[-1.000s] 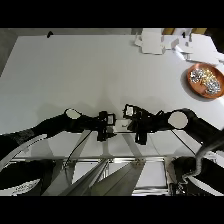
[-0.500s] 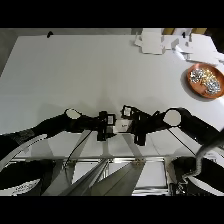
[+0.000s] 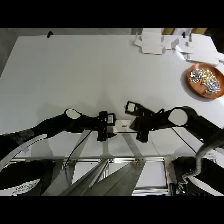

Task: Fold the box and place the chain.

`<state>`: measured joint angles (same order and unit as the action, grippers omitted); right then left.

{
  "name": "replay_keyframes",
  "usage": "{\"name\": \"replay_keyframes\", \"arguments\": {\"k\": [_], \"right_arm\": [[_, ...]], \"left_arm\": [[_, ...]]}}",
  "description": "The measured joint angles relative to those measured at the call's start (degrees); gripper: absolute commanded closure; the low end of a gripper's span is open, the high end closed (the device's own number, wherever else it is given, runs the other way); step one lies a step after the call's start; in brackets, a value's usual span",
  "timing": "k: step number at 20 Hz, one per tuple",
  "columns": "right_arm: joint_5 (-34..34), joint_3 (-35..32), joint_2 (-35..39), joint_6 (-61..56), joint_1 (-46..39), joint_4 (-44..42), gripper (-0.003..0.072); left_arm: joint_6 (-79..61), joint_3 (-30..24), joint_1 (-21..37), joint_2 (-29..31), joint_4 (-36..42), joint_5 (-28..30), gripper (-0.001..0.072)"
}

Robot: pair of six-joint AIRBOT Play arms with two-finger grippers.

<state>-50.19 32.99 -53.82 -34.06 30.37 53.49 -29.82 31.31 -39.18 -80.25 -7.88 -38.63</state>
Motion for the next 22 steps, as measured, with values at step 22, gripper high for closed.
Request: {"name": "replay_keyframes", "arguments": {"k": [22], "right_arm": [[-13.2, -6.1, 9.9, -45.0, -32.6, 34.8, 0.0668]], "left_arm": [[-0.2, 0.0, 0.0, 0.0, -0.3, 0.2, 0.0575]]}}
